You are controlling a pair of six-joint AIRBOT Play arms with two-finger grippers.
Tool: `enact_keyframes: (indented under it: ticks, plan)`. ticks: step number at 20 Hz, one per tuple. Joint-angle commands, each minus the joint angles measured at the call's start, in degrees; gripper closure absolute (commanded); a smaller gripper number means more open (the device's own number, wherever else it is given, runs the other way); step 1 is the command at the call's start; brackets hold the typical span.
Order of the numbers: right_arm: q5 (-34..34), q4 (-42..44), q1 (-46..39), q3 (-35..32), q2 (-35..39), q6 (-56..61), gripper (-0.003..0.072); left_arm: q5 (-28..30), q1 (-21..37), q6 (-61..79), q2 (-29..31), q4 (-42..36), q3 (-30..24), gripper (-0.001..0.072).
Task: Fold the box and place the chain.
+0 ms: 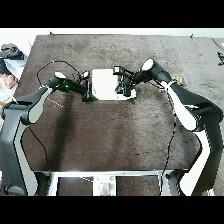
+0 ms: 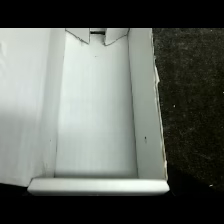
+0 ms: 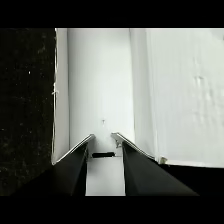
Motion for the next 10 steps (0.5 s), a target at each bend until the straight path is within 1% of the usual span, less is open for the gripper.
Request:
enact_keyframes:
  ticks: [1, 4, 7, 10]
  plan:
    - [-0.2, 0.8, 0.2, 0.0, -1.0, -0.1, 0.0408, 0.0, 0.0, 0.0, 0.0, 0.0, 0.0, 0.0366]
    - [-0.1, 0.8, 0.3, 0.0, -1.6, -0.1, 0.0407, 0.0, 0.0, 0.0, 0.0, 0.0, 0.0, 0.0365]
    - [-0.1, 3.8, 0.3, 0.0, -1.6, -2.1, 0.0407, 0.0, 0.0, 0.0, 0.0, 0.0, 0.0, 0.0365]
    - [-0.2, 3.9, 0.4, 0.0, -1.6, -3.1, 0.0407, 0.0, 0.0, 0.0, 0.0, 0.0, 0.0, 0.0365]
